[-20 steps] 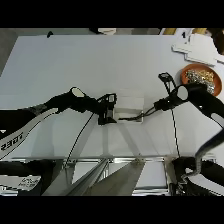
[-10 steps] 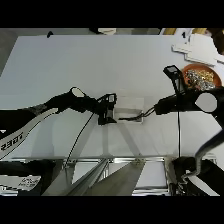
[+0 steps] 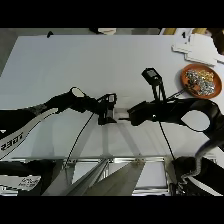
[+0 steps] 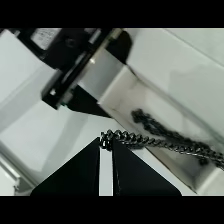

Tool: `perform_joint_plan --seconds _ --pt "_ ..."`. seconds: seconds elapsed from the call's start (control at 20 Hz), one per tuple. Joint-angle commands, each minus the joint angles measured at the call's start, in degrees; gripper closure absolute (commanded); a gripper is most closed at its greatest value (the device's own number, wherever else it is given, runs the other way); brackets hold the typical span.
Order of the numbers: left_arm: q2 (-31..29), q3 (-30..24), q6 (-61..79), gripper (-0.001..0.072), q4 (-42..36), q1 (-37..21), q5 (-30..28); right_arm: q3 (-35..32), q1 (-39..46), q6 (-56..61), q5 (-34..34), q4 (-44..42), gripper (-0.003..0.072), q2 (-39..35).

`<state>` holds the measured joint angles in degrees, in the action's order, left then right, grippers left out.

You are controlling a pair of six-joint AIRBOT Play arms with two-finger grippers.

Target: Fold the box and place the chain.

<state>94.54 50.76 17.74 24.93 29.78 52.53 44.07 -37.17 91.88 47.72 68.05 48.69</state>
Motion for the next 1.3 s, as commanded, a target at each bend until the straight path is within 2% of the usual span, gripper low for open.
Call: perform_joint_plan --seconds 0.0,0.3,0.35,0.45,0.6,0.7,0.85,0.9,1.0,1.1,1.25 --pt "0.0 0.1 0.0 0.0500 0.0 0.0 0.0 0.1 -3.7 2.8 -4.1 -1.1 0.0672 2.3" --pt "0.0 0.1 0.0 0.0500 0.0 0.0 0.0 0.1 -5.0 2.8 -5.0 0.4 0.0669 8.7" --pt "0.0 0.1 0.0 0.0500 0.0 0.0 0.0 0.1 -5.0 2.8 -4.2 0.8 0.0655 9.6" --pt "0.0 0.1 0.0 0.0500 0.0 0.0 0.0 0.1 -5.0 2.9 -3.7 1.8 0.0555 10.2" --pt "0.0 0.1 0.0 0.0500 0.0 0.0 0.0 0.9 -3.3 2.8 -2.9 3.3 0.0555 10.1" --pt "0.0 0.1 0.0 0.0500 0.0 0.0 0.0 3.8 0.5 2.3 1.4 4.0 0.0555 10.1" --pt "0.0 0.1 0.0 0.0500 0.0 0.0 0.0 9.7 8.0 0.9 9.2 7.9 0.0558 10.0" --pt "0.0 0.1 0.0 0.0500 0.0 0.0 0.0 10.5 10.6 1.0 10.7 10.2 0.0590 10.0" --pt "0.0 0.1 0.0 0.0500 0.0 0.0 0.0 10.6 15.5 3.2 13.8 14.7 0.0598 10.4" --pt "0.0 0.1 0.0 0.0500 0.0 0.0 0.0 10.5 19.3 5.4 17.5 19.6 0.0671 12.0" --pt "0.0 0.1 0.0 0.0500 0.0 0.0 0.0 10.0 21.8 5.7 17.4 22.6 0.0671 15.5"
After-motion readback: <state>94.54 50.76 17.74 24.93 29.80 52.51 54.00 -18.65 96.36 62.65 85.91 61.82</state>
